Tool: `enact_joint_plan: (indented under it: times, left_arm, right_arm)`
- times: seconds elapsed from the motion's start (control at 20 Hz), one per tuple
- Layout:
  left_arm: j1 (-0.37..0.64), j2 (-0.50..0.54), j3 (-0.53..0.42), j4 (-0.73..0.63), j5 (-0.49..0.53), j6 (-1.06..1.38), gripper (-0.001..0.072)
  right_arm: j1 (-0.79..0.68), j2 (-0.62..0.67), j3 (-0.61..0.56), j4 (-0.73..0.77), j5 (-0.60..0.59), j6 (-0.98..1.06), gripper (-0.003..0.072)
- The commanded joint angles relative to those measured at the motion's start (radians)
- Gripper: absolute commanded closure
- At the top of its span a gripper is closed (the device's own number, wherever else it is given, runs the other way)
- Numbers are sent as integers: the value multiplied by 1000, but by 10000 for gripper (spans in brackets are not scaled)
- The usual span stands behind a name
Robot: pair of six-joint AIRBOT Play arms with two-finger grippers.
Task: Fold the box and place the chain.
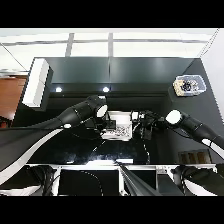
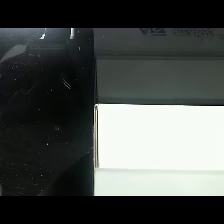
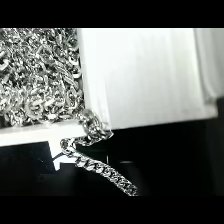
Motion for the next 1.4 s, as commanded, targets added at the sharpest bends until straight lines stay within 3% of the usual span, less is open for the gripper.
enact_joint_plan:
  times: [0.0, 0.05, 0.35, 0.55, 0.75, 1.0, 1.2, 1.25, 1.3, 1.35]
  left_arm:
    - [0, 0, 1, 0, 1, 0, 680]
    - [0, 0, 1, 0, 1, 0, 680]
    - [0, 0, 1, 0, 0, 0, 680]
    - [0, 0, 1, 0, 0, 0, 680]
    - [0, 0, 1, 0, -2, 0, 681]
    - [0, 0, 1, 0, 0, 0, 680]
    - [0, -2, 1, 1, 5, -5, 680]
    - [0, -2, 1, -1, 4, -5, 680]
    - [0, -2, 1, -1, 0, -5, 680]
    - [0, -2, 1, 0, -2, -5, 680]
  right_arm:
    - [1, 0, 0, -11, 11, 57, 566]
    - [1, 1, 0, -11, 21, 65, 633]
    - [-6, 119, 1, -58, 81, 301, 634]
    - [-10, 307, 21, -79, 231, 474, 634]
    - [-10, 416, 137, -1, 426, 624, 633]
    - [-1, 414, 197, 291, 325, 779, 633]
    - [42, 361, 196, 211, 288, 898, 630]
    - [45, 343, 194, 180, 288, 910, 621]
    - [44, 329, 187, 177, 287, 911, 545]
    - [44, 321, 179, 176, 282, 912, 413]
